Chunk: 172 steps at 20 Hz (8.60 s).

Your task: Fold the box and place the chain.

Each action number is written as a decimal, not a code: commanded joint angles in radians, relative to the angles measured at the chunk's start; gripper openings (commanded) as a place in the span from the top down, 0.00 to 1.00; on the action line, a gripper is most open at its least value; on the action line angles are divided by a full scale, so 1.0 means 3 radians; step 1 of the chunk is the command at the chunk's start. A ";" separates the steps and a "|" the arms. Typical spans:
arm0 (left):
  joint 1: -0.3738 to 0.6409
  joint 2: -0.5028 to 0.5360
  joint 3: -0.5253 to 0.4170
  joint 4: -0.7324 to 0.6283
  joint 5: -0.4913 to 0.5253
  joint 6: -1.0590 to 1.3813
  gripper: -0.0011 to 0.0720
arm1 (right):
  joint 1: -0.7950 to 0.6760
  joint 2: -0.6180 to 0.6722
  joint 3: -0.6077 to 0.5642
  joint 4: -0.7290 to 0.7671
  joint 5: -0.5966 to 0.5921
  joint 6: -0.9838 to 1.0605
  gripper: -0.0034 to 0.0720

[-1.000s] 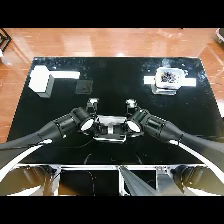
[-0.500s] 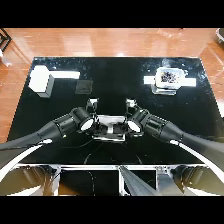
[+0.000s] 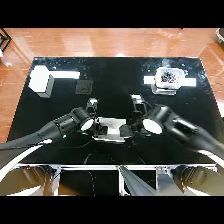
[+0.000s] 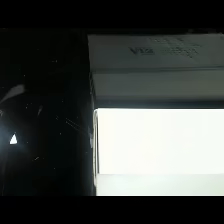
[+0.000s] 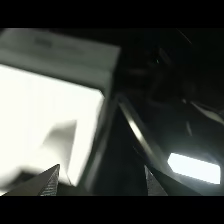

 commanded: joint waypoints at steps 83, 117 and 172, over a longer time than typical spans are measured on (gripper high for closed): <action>0.0000 0.0000 0.0001 -0.0014 -0.0058 0.0006 0.95 | -0.2890 0.0609 0.2603 0.0839 0.0974 -0.2714 0.93; -0.0001 0.0000 0.0001 -0.0015 -0.0064 0.0006 0.95 | -0.0505 0.0552 0.0456 0.1985 -0.1300 -0.2158 0.93; -0.0006 0.0000 0.0001 -0.0015 -0.0041 0.0006 0.95 | -0.0858 0.0809 -0.0256 0.0178 -0.0183 -0.2230 0.37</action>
